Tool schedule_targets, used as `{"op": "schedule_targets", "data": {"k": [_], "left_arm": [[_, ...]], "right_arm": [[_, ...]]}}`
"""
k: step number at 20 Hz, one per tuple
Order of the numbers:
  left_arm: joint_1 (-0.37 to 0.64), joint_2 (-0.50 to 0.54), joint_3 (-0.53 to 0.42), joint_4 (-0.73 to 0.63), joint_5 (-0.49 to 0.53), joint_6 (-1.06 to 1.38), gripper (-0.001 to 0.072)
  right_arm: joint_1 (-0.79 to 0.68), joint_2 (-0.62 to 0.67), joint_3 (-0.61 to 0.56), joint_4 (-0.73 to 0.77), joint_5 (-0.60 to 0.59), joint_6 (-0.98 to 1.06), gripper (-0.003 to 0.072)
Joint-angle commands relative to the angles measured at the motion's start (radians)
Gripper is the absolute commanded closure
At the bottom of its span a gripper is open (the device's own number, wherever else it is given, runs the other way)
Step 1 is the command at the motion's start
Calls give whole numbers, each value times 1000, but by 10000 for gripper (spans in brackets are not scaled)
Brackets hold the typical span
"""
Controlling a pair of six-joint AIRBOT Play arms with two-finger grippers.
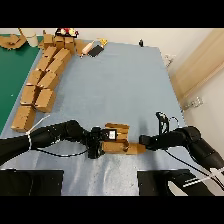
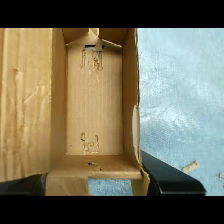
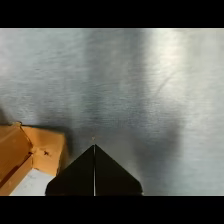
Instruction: Fold the box.
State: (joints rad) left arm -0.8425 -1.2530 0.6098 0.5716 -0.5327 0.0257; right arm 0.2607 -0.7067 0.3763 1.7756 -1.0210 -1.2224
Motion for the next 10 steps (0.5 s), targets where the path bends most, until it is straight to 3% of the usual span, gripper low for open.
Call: {"op": "schedule_targets", "data": {"k": [1, 5, 10], "left_arm": [[0, 0, 0, 1, 0, 0, 199], [0, 0, 0, 1, 0, 0, 200], [1, 0, 0, 1, 0, 0, 200]], "right_arm": [[-2, -9, -6, 75, 16, -28, 685], [-1, -10, -6, 103, 3, -45, 685], [-1, -11, -20, 246, 18, -98, 685]]}}
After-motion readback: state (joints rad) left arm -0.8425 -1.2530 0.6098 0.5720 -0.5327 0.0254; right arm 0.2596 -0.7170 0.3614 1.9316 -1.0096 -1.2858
